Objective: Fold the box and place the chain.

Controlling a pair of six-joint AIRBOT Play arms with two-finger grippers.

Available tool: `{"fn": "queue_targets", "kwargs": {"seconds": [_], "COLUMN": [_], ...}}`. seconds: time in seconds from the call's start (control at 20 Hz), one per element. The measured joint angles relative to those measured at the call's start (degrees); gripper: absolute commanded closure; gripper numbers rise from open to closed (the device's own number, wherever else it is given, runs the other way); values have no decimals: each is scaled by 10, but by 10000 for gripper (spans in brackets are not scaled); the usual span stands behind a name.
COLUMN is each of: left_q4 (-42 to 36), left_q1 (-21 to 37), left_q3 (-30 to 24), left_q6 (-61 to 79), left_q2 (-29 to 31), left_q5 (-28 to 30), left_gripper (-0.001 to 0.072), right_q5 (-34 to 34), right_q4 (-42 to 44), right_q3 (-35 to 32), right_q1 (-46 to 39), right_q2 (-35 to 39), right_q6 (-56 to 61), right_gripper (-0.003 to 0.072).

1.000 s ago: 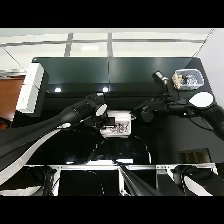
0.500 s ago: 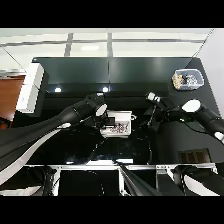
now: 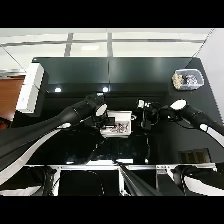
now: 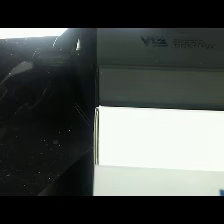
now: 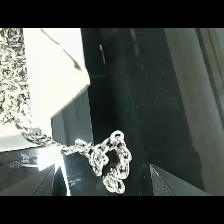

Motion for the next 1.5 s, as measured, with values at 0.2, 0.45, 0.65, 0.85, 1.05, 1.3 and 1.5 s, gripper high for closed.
{"fn": "queue_targets", "kwargs": {"seconds": [0.2, 0.45, 0.65, 0.85, 1.05, 1.3, 1.5], "left_q4": [0, 0, 0, 0, 0, 0, 0], "left_q1": [0, 0, 0, 0, 0, 0, 0], "left_q3": [0, 0, 0, 0, 0, 0, 0], "left_q6": [0, 0, 0, 0, 0, 0, 0], "left_q2": [0, 0, 0, 0, 0, 0, 0], "left_q5": [0, 0, 0, 0, 0, 0, 0], "left_gripper": [681, 681, 681, 681, 681, 681, 681], "right_q5": [-25, -35, -40, -26, 41, 130, 124], "right_q4": [-30, -71, -97, -115, -119, -31, 11], "right_q3": [1, 2, 1, 1, 5, 4, 3], "right_q1": [17, 22, 21, 2, -21, -13, 28], "right_q2": [-5, -5, 13, 78, 184, 249, 240], "right_q6": [34, 87, 132, 233, 342, 443, 480], "right_gripper": [214, 634, 670, 670, 670, 668, 302]}}
